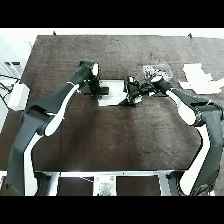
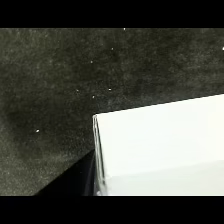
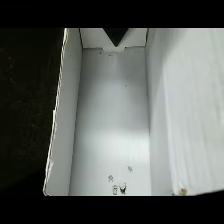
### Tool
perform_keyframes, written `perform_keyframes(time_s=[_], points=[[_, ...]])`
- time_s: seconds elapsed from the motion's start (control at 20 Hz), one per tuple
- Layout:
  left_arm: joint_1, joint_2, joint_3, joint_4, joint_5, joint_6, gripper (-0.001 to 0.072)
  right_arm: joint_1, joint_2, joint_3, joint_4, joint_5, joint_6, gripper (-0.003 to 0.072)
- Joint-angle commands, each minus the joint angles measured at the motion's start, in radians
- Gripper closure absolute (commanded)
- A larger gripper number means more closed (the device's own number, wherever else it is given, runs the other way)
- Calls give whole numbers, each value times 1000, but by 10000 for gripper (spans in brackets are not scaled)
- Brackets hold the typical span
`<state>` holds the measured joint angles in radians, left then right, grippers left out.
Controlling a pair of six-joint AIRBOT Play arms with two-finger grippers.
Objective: Fold the box and place the chain.
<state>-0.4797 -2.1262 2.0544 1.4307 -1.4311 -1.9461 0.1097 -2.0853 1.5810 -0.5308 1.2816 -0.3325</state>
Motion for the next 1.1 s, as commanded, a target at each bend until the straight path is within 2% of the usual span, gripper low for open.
perform_keyframes(time_s=[0.0, 0.05, 0.1, 0.3, 0.35, 0.4, 0.6, 0.65, 0.7, 1.05], points=[[-2, -2, 1, 6, 17, 18, 613, -1, 0, 0, -1, 2, -2, 107], [-2, -2, 1, 6, 17, 18, 615, -1, 0, 0, -1, 2, -2, 107], [-2, -2, 1, 7, 18, 23, 689, -1, 0, 0, -1, 2, -2, 107], [-2, -2, 1, 7, 22, 35, 688, -1, 0, 0, -1, 2, -2, 107], [-2, -1, 1, 5, 21, 35, 583, -1, 0, 0, -1, 2, -2, 107], [-1, 0, 1, 3, 13, 35, 292, -1, 0, 0, -1, 2, -2, 107], [2, 27, 2, -2, -28, 56, 281, -1, 0, 0, -1, 2, -2, 107], [2, 41, 3, -3, -35, 78, 226, -1, 0, 0, -1, 2, -2, 107], [2, 60, 3, -4, -44, 97, 214, -1, 0, 0, -1, 2, -2, 107], [32, 239, 7, -28, -116, 290, 213, -1, 0, 0, -1, 2, -2, 107]])
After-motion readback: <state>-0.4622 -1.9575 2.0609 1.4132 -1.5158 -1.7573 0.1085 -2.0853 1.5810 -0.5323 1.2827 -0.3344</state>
